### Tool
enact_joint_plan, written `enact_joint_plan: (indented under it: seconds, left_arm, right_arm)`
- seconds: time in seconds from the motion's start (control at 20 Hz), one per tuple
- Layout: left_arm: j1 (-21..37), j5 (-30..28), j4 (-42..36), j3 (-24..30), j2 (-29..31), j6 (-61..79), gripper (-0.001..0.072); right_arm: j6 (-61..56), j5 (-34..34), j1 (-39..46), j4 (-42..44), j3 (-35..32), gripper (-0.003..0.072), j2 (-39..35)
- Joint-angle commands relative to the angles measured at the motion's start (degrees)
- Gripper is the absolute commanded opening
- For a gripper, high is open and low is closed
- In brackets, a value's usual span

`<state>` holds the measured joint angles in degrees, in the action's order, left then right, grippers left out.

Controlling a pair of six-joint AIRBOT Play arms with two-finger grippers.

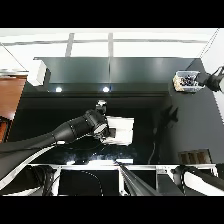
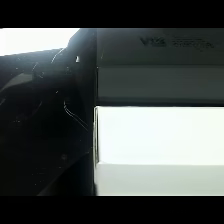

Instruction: Fold the box and place the chain.

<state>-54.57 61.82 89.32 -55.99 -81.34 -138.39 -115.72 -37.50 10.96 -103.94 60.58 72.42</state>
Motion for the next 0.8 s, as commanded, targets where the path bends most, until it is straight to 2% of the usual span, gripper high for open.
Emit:
enact_joint_plan:
  seconds: [0.0, 0.1, 0.2, 0.5, 0.7, 0.75]
  left_arm:
    - [0.0, 0.0, 0.0, 0.0, 0.0, 0.0, 0.0027]
    - [0.0, 0.0, 0.0, 0.0, 0.0, 0.0, 0.0027]
    - [0.0, 0.0, 0.0, 0.0, 0.0, 0.0, 0.0027]
    - [0.0, 0.2, 0.0, 0.0, 0.0, 0.0, 0.0027]
    - [0.0, 0.2, 0.0, 0.0, 0.0, 0.0, 0.0027]
    - [0.0, 0.2, 0.0, 0.0, 0.0, 0.0, 0.0027]
  right_arm:
    - [7.0, -6.4, 2.7, 10.6, 14.8, 0.0665, 16.7]
    - [15.3, -12.5, 2.7, 16.3, 22.5, 0.0665, 23.7]
    - [17.0, -13.9, 2.7, 17.8, 26.1, 0.0665, 27.2]
    - [17.0, -11.7, 3.0, 17.7, 26.5, 0.0664, 30.6]
    - [17.0, -10.2, 3.0, 14.7, 26.6, 0.0662, 31.1]
    - [17.0, -10.0, 3.0, 14.0, 26.6, 0.0617, 31.1]
